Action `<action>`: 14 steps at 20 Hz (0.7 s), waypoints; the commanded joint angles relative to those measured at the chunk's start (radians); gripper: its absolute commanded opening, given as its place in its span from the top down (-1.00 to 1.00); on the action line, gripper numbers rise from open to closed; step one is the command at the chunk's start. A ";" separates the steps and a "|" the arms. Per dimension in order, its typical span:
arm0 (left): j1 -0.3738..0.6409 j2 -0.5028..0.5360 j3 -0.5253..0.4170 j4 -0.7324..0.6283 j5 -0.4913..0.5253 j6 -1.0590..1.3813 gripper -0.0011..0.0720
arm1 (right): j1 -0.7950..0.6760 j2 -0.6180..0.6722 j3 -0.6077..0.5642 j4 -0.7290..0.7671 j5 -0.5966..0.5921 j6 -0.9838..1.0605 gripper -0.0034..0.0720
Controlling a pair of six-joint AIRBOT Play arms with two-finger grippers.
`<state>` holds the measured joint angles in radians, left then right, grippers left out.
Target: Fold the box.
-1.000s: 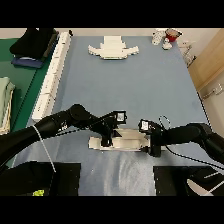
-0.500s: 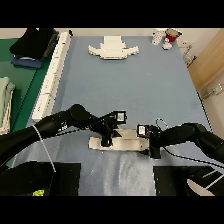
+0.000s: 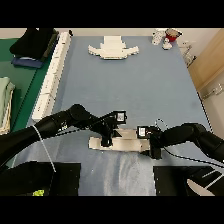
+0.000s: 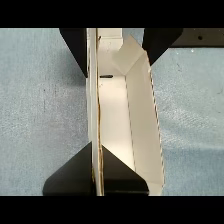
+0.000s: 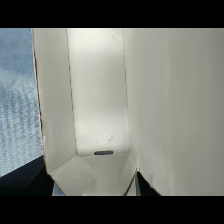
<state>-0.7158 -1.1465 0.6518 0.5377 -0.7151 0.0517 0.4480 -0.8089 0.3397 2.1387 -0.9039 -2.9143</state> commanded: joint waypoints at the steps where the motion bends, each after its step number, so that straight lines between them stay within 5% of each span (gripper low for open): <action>1: 0.000 0.000 0.000 0.000 0.000 0.000 0.94 | 0.000 0.000 -0.001 0.003 0.047 0.000 -0.97; 4: 0.000 0.000 0.000 0.000 0.000 0.000 0.94 | 0.000 -0.003 -0.006 0.014 0.066 0.000 -0.79; 11: 0.000 0.001 0.000 0.000 0.000 0.000 0.94 | 0.001 -0.003 -0.044 0.016 0.109 0.000 -0.75; 13: 0.000 0.001 0.000 0.000 0.000 0.000 0.94 | 0.002 -0.003 -0.046 0.016 0.109 -0.001 -0.41; 14: 0.000 0.000 0.000 0.000 0.000 0.000 0.94 | 0.003 -0.003 -0.046 0.016 0.109 -0.001 -0.41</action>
<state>-0.7158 -1.1465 0.6518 0.5377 -0.7166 0.0517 0.4488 -0.8108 0.2996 2.1536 -0.8120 -2.9158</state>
